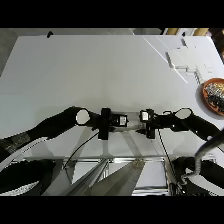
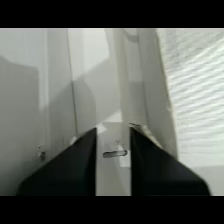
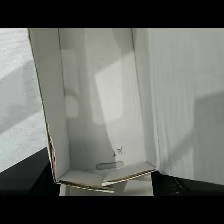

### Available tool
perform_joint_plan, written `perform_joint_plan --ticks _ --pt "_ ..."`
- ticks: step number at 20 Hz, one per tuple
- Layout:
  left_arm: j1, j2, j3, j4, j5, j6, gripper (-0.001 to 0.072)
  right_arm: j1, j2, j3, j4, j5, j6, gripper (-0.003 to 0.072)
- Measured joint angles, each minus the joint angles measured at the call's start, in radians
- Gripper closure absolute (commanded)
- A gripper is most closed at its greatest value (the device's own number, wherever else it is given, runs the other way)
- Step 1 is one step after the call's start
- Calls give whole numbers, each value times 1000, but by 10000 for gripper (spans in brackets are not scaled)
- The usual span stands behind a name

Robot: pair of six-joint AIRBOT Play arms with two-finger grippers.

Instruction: Fold the box and place the chain.

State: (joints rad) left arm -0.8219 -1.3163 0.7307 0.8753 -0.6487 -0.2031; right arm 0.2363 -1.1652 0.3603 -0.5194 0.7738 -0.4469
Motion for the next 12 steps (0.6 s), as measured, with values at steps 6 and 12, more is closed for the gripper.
perform_joint_plan --ticks 6,12 --pt "51 135 0 85 -76 -277 706 0 0 0 1 -2 1 286" --pt "186 244 -3 331 -197 -868 706 0 0 0 0 -1 1 286"
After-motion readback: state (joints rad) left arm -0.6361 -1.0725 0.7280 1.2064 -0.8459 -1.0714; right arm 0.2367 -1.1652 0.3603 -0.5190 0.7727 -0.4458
